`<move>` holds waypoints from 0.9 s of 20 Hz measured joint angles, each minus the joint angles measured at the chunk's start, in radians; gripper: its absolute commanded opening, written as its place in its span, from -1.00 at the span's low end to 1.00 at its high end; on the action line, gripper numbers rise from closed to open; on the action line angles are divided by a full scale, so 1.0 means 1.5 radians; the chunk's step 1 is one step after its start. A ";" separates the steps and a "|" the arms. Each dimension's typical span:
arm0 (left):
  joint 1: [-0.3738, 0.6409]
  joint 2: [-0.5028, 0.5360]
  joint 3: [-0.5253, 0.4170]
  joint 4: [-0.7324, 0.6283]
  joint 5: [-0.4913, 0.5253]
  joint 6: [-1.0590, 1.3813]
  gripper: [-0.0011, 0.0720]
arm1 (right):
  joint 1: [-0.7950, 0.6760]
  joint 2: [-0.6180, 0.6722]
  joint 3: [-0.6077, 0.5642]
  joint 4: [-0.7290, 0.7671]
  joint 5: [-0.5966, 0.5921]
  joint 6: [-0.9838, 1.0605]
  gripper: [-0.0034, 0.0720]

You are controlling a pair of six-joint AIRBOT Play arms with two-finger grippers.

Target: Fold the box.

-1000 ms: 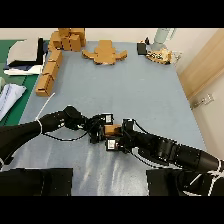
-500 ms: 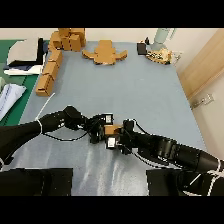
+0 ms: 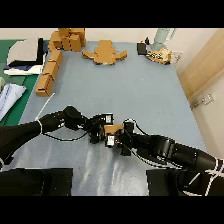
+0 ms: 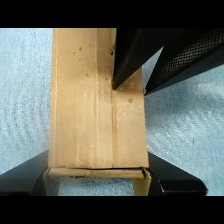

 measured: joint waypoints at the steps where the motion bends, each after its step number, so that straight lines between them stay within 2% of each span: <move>1: 0.000 0.000 0.000 0.000 0.000 0.000 0.45 | 0.000 0.007 0.000 0.003 -0.004 0.000 -0.32; 5: 0.000 0.000 0.000 0.000 0.000 0.000 0.45 | 0.000 0.062 0.001 0.045 -0.025 0.003 -0.32; 6: 0.000 0.000 0.000 0.000 0.000 0.000 0.45 | 0.000 0.081 0.001 0.075 -0.036 0.010 -0.39; 7: 0.000 0.000 0.000 0.000 0.000 0.000 0.45 | 0.000 0.101 0.001 0.115 -0.050 0.026 -0.90; 10: 0.000 0.000 0.000 0.000 0.000 0.000 0.45 | 0.000 0.145 0.000 0.259 -0.103 0.121 -0.91; 14: 0.000 0.000 0.000 0.000 0.000 0.000 0.45 | -0.031 0.160 0.001 0.406 -0.185 0.203 -0.91; 16: 0.000 0.000 0.000 0.000 0.000 0.000 0.45 | -0.081 0.148 0.010 0.477 -0.221 0.200 -0.91; 18: 0.000 0.000 0.000 0.000 0.000 0.000 0.45 | -0.158 0.120 0.027 0.555 -0.264 0.141 -0.91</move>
